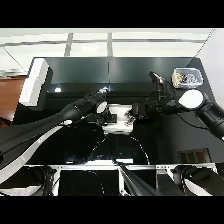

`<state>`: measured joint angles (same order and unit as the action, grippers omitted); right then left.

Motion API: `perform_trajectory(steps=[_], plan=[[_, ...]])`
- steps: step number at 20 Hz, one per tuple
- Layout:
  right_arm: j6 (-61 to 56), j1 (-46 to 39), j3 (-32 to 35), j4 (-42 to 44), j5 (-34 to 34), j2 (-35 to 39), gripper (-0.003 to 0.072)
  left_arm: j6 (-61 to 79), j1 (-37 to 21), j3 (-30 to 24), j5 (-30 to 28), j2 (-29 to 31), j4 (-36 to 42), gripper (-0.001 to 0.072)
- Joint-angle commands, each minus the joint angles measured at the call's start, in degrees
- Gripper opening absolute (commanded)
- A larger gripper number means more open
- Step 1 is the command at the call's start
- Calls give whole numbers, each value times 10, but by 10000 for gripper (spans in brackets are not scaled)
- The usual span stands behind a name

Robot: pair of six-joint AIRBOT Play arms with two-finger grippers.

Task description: Fold the box and place the chain.

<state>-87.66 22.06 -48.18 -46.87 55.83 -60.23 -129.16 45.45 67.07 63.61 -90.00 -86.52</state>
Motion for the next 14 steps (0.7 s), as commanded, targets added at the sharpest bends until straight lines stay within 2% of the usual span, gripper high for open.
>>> perform_trajectory(steps=[1, 2, 3, 6, 10, 14], plan=[[0, 14, 0, -10, 2, -16, 40, 0, 0, 0, -1, 0, 0, 27], [0, 21, 0, -14, -1, -21, 245, 0, 0, 0, -1, 0, 0, 26], [0, 21, 0, -19, -1, -21, 295, 0, 0, 0, -1, 0, 0, 26], [-3, -11, 0, -58, 34, 0, 294, 0, 0, 0, -1, 0, 0, 26], [-10, -94, 0, -235, 123, 72, 294, 0, 0, 0, -6, 0, 0, 26], [19, -124, 0, -233, 140, 108, 294, 0, 0, 1, -22, -1, 3, 28]])
